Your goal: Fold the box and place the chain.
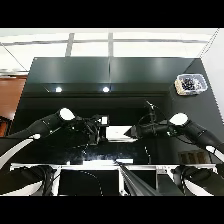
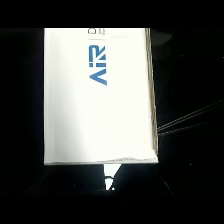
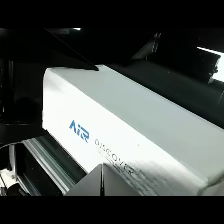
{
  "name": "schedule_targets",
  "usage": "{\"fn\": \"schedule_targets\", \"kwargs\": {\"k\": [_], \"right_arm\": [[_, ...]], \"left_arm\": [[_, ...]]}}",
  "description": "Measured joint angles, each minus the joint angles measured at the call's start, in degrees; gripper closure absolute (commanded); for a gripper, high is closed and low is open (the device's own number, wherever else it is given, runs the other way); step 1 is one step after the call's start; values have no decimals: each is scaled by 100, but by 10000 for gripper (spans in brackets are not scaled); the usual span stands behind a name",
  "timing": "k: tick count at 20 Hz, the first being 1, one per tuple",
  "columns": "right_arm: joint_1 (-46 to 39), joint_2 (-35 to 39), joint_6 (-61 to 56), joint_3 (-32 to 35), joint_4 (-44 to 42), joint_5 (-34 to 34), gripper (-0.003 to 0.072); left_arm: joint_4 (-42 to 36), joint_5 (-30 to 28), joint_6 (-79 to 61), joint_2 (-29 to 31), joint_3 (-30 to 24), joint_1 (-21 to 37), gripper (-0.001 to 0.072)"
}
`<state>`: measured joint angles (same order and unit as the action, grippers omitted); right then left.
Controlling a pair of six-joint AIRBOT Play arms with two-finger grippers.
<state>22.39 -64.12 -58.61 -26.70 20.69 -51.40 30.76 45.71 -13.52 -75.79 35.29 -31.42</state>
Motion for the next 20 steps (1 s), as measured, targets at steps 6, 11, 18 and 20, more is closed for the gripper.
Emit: {"fn": "schedule_targets", "kwargs": {"k": [6, 11, 18, 20], "right_arm": [[17, -17, -28, 2, 70, 105, 673], [-24, 15, -31, -111, 149, 94, 673], [-1060, 896, -144, -1029, 614, -1394, 673], [-1613, 1268, -234, -1207, 927, -1705, 673]], "left_arm": [[-15, 2, 0, -2, 0, 0, 298], [-61, 120, 68, -2, -2, 0, 296], [289, 275, 492, 442, -2, 120, -11], [581, 293, 846, 708, -2, 203, -11]]}}
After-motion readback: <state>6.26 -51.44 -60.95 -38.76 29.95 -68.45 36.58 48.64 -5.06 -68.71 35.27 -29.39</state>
